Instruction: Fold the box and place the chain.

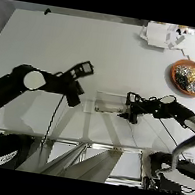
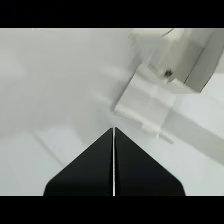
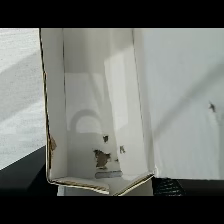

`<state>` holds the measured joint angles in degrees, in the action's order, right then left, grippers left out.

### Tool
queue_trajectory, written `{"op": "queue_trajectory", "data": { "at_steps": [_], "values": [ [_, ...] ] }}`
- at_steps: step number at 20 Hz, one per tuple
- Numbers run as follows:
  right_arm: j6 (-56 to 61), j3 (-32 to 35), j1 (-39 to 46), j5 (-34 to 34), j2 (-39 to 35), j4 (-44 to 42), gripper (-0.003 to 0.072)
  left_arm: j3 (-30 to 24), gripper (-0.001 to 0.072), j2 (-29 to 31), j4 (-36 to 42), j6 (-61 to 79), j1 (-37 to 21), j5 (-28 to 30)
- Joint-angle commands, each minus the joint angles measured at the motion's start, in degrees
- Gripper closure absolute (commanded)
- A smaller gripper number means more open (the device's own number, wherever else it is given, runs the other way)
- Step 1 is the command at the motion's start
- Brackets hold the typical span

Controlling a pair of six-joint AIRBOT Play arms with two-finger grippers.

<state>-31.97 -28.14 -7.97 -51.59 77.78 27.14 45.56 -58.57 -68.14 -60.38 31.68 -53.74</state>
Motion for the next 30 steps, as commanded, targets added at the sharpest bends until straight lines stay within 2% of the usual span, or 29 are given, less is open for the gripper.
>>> {"op": "queue_trajectory", "data": {
  "at_steps": [1, 5, 10, 14, 18, 21, 24, 30],
  "values": [
    [-0.02, -0.02, 0.00, -0.04, -0.04, 0.02, 0.0348, -1.03, 0.0702, 1.53, -4.39, -25.03, -4.55, -7.15],
    [-0.02, -0.02, 0.00, -0.04, -0.02, 0.02, 0.0348, -3.52, 0.0701, -4.92, 2.58, -27.71, -6.05, -2.29],
    [-0.02, -0.02, 0.00, -0.04, -0.04, 0.02, 0.0348, -3.52, 0.0699, -16.59, 13.25, -24.50, -5.92, -0.74],
    [-0.02, -0.02, 0.00, -0.04, -0.02, 0.02, 0.0348, -3.52, 0.0699, -21.59, 16.79, -21.84, -5.86, -0.52],
    [-0.02, -0.02, 0.00, -0.04, -0.04, 0.02, 0.0348, -3.52, 0.0699, -22.32, 18.10, -21.66, -5.77, -0.20],
    [-0.02, -0.02, 0.00, -0.04, -0.04, 0.02, 0.0348, -3.52, 0.0699, -22.32, 22.86, -14.23, -4.44, -0.02],
    [-0.02, -0.02, 0.00, -0.04, -0.02, 0.02, 0.0348, -3.50, 0.0699, -22.16, 25.29, -12.70, -2.32, 0.94],
    [-0.02, -0.02, 0.00, -0.04, -0.02, 0.02, 0.0348, -3.48, 0.0696, -17.27, 27.15, -12.74, -1.20, 2.69]
  ]
}}
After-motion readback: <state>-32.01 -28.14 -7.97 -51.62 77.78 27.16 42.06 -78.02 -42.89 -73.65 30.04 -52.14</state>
